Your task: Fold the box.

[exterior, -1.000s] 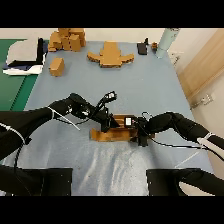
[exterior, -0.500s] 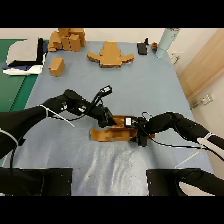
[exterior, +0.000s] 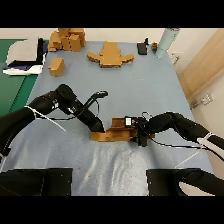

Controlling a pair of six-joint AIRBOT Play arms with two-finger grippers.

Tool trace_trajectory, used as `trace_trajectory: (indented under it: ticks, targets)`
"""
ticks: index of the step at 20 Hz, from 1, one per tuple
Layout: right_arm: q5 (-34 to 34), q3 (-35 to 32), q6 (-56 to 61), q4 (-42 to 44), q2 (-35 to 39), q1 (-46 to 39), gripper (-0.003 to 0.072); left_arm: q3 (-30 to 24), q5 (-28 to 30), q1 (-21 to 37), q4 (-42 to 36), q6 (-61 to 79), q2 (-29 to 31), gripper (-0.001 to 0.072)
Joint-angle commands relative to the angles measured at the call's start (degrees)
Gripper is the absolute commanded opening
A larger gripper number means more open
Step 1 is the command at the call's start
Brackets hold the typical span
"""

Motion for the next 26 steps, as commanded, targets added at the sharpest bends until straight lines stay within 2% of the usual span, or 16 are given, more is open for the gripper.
trace_trajectory:
  ticks: [1, 3, 8, 11, 13, 16, 23, 26]
  targets:
    - [-0.48, 0.02, 0.00, 0.00, 0.00, 0.02, 0.0505, 0.11, -0.57, -3.91, -8.76, -8.55, -0.07, 0.0016]
    - [-0.48, 0.02, 0.00, 0.00, 0.00, 0.02, 0.0505, 1.60, 3.98, -5.73, -12.72, -8.55, -2.01, 0.0015]
    - [-0.46, 0.04, 0.00, -0.02, 0.00, 0.02, 0.0505, 8.63, 13.14, -5.55, -12.57, -11.78, -10.51, 0.0015]
    - [-0.46, 0.04, 0.00, -0.02, 0.00, 0.02, 0.0505, 11.78, 15.13, -5.11, -9.66, -14.69, -14.95, 0.0015]
    - [-0.46, 0.04, 0.00, -0.04, 0.00, 0.02, 0.0505, 13.25, 16.63, -5.11, -4.44, -18.69, -16.63, 0.0015]
    - [-0.46, 0.04, 0.00, -0.04, 0.00, 0.02, 0.0505, 13.81, 16.61, -5.11, 1.33, -23.26, -18.12, 0.0015]
    - [-0.46, 0.02, 0.00, -0.04, 0.00, 0.02, 0.0505, 14.75, 15.54, -4.63, 0.74, -21.62, -19.43, 0.0015]
    - [-0.46, 0.04, 0.00, -0.07, 0.00, 0.02, 0.0505, 16.65, 11.45, -1.53, -1.51, -15.76, -18.47, 0.0015]
